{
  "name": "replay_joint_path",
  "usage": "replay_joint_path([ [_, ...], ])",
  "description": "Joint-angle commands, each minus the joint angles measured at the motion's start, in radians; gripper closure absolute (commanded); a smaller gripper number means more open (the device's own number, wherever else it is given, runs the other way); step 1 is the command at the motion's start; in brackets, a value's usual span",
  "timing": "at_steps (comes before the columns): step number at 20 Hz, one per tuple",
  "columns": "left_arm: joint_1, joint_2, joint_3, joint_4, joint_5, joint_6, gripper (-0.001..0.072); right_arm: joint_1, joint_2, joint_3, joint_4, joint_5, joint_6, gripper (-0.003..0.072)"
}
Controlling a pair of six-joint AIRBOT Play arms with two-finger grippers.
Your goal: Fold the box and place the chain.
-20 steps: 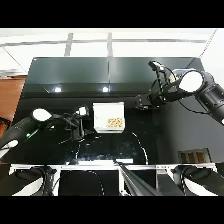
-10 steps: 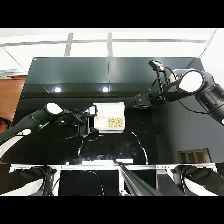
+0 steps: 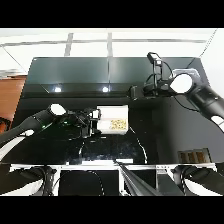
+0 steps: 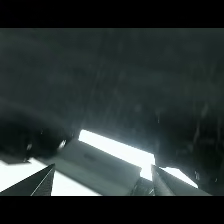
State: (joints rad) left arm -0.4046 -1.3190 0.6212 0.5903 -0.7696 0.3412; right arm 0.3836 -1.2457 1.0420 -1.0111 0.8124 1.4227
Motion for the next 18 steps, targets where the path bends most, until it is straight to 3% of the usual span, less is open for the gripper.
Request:
replay_joint_path([
  [1, -0.002, 0.0, 0.001, 0.003, 0.007, 0.003, 0.0376, 0.024, -0.09, -0.002, 0.129, 0.005, -0.334, -0.0023],
  [4, -0.002, 0.0, 0.001, 0.004, 0.007, 0.003, 0.0375, 0.021, -0.071, 0.025, 0.113, 0.222, -0.695, -0.0024],
  [8, -0.002, 0.0, 0.001, 0.004, 0.007, 0.003, 0.0375, 0.024, -0.033, 0.032, 0.067, 0.395, -0.927, -0.0023],
  [11, -0.002, 0.0, 0.001, 0.004, 0.007, 0.003, 0.0375, 0.026, -0.033, -0.048, 0.207, 0.328, -1.071, -0.0024],
  [18, -0.002, 0.0, 0.001, 0.003, 0.007, 0.003, 0.0375, 0.056, -0.034, -0.105, 0.225, 0.301, -1.183, -0.0023],
])
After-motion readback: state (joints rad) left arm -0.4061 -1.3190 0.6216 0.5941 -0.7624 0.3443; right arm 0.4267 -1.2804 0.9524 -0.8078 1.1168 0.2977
